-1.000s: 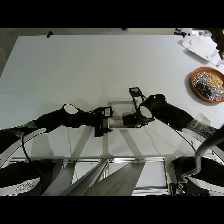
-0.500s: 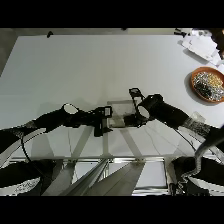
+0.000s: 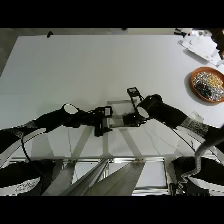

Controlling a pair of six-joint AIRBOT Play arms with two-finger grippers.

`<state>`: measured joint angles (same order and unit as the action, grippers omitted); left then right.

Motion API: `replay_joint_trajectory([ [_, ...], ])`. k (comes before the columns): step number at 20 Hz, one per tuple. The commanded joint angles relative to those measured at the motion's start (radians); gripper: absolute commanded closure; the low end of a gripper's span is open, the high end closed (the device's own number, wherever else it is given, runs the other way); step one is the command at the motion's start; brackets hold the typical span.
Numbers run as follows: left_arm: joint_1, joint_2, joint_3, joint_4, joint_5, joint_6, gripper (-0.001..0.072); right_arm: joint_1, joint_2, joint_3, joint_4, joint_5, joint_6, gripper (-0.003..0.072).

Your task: Fold the box and place the chain.

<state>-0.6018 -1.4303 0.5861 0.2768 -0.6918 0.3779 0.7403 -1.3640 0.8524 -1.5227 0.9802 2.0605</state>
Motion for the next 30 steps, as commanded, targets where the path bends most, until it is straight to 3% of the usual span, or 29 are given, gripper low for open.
replay_joint_trajectory([
  [1,0.0,0.0,0.0,0.001,-0.001,0.0,0.0698,0.0,0.001,0.0,0.007,-0.016,-0.001,0.0675],
  [8,0.0,0.0,0.0,0.001,-0.001,0.0,0.0698,0.0,0.001,0.001,-0.018,0.03,0.0,0.0656],
  [9,0.0,0.0,0.0,0.001,-0.001,0.0,0.0698,0.0,0.004,0.001,-0.018,0.03,0.0,0.0503],
  [10,0.0,0.0,0.0,0.001,-0.001,0.0,0.0698,0.0,0.01,0.001,-0.018,0.03,-0.001,0.0253],
  [11,0.0,0.0,0.0,0.001,-0.001,0.0,0.0698,0.0,0.019,0.001,-0.019,0.03,-0.002,0.0068],
  [12,0.0,0.0,0.0,0.001,-0.001,0.0,0.0698,0.0,0.03,0.001,-0.024,0.03,-0.001,0.0034],
  [19,0.0,0.0,0.0,0.001,-0.001,0.0,0.0698,-0.003,0.106,0.001,-0.079,0.046,-0.001,0.0035],
  [25,0.0,0.0,0.0,0.001,-0.001,0.0,0.0698,-0.054,0.349,0.002,-0.113,0.102,-0.132,0.0034],
  [27,0.0,0.0,0.0,0.001,-0.001,0.0,0.0698,-0.13,0.424,0.002,-0.146,0.079,-0.155,0.0034],
  [30,0.0,0.0,0.0,0.001,-0.001,0.0,0.0698,-0.393,0.44,0.002,-0.195,0.037,-0.294,0.0034],
])
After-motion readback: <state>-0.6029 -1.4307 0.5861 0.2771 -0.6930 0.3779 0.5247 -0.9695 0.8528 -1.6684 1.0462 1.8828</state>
